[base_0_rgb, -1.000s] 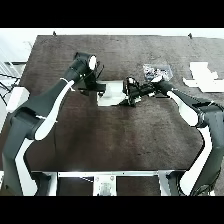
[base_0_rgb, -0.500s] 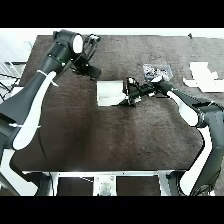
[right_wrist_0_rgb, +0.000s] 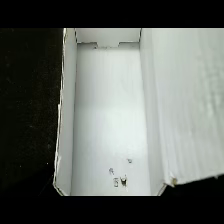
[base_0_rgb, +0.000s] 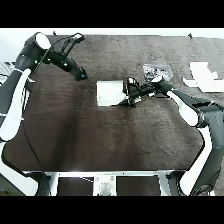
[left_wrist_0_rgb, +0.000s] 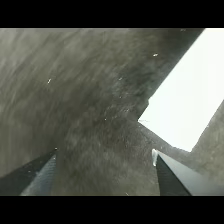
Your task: Fold the box and place the chain.
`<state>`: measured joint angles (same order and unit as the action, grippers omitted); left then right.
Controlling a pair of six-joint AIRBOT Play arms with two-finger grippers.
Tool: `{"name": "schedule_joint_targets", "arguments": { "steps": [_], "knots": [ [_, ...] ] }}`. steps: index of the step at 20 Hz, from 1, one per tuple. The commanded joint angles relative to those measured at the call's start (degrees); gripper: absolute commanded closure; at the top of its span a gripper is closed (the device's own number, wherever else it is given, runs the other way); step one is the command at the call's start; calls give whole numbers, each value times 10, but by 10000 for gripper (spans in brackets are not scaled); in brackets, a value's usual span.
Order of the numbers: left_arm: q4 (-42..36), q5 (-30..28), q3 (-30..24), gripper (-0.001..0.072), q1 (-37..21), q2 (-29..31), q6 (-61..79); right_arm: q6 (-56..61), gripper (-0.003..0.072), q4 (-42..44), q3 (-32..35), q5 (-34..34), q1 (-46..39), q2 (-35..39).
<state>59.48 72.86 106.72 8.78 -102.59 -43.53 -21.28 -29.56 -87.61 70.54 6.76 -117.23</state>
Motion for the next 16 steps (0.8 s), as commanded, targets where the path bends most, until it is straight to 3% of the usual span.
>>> {"name": "schedule_joint_targets", "arguments": {
  "steps": [1,4,6,7,10,16],
  "knots": [
    [-73,-44,-33,34,-18,0,167,0,130,0,0,0,0,0],
    [-70,-102,-33,35,-19,0,181,0,131,0,0,0,0,0],
    [-75,-68,-35,31,-17,-2,222,0,130,0,0,0,0,0],
    [-85,-36,-39,-11,-17,-7,273,0,130,0,0,0,0,0],
    [-102,19,-76,-11,-17,-19,367,0,130,0,0,0,0,0],
    [-187,-29,-164,-11,-17,-38,429,0,130,0,0,0,0,0]
  ]
}}
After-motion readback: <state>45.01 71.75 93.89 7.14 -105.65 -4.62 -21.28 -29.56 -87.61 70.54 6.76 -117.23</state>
